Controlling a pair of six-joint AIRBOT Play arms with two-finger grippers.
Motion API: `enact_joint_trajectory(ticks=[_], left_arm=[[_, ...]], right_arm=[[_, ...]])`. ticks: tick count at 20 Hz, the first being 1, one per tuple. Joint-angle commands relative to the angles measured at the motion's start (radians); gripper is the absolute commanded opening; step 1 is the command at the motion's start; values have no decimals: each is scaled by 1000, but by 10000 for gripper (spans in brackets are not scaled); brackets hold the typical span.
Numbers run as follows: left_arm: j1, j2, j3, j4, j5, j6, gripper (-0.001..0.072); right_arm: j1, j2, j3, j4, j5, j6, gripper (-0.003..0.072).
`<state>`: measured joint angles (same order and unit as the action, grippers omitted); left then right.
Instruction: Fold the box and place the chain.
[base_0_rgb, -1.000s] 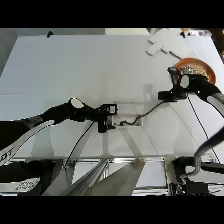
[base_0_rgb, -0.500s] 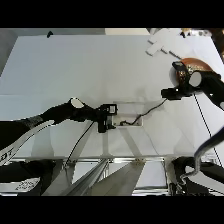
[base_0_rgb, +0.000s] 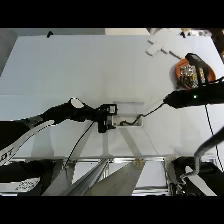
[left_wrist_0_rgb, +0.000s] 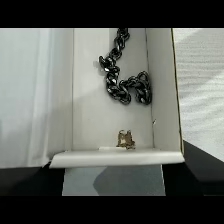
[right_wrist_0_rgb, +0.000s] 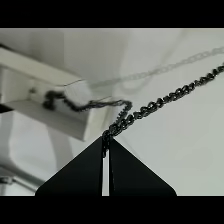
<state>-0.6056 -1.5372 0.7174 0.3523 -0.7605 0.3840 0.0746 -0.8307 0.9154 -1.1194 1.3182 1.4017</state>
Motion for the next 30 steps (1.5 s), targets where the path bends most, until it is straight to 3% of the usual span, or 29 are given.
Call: enact_joint_trajectory(ticks=[1, 10, 16, 19, 27, 28, 30], left_arm=[[-1, 1, 0, 0, 0, 0, 9], [0, 1, 0, 0, 0, 0, 9], [0, 1, 0, 0, 0, 0, 9], [0, 1, 0, 0, 0, 0, 9], [0, 1, 0, 0, 0, 0, 9], [0, 1, 0, 0, 0, 0, 9], [0, 1, 0, 0, 0, 0, 9]], right_arm=[[55, 76, 0, 99, 28, -7, 18], [411, 79, 0, 95, -231, 88, 18], [492, 54, -5, 58, -337, 90, 18], [506, -11, -29, -18, -335, 90, 19], [506, -208, -144, -23, -375, 89, 22], [506, -224, -144, -21, -377, 89, 35], [506, -231, -143, 4, -375, 63, 135]])
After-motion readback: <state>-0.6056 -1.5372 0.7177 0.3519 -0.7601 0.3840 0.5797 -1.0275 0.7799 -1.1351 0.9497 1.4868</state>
